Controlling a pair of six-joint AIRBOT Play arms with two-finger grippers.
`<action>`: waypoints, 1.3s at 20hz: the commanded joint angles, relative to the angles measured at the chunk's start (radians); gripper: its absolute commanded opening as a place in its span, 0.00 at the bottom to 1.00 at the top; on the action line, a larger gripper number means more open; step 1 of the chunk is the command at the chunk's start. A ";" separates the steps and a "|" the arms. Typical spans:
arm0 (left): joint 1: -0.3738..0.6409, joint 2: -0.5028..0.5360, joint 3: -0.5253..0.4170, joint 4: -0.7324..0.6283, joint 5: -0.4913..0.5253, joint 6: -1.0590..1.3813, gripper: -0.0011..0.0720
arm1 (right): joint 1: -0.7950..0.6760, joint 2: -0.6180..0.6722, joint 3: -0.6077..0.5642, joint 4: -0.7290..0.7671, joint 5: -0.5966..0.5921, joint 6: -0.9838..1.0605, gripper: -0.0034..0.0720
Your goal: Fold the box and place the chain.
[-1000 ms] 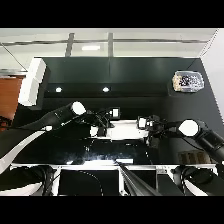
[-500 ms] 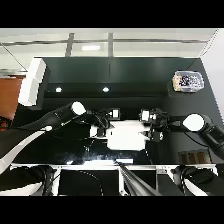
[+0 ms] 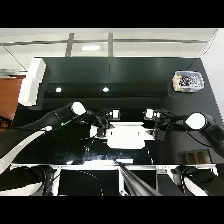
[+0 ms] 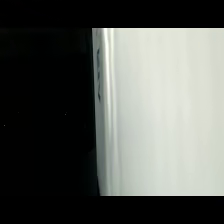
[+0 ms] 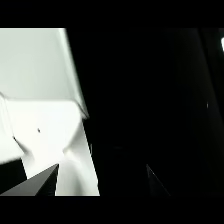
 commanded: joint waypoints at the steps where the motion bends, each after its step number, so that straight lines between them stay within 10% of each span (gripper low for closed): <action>1: 0.000 0.001 0.000 0.000 0.002 0.000 0.05 | -0.066 -0.001 -0.006 -0.047 0.146 0.048 0.89; 6: 0.000 0.001 0.000 0.000 0.002 0.000 0.05 | 0.018 -0.001 -0.093 0.119 0.198 0.066 0.89; 14: 0.000 0.001 0.000 0.000 0.004 0.000 0.05 | 0.208 0.000 -0.174 0.233 -0.088 0.066 0.88; 26: 0.000 0.001 0.000 0.000 0.003 0.000 0.05 | 0.208 0.110 -0.111 0.076 -0.087 0.086 0.88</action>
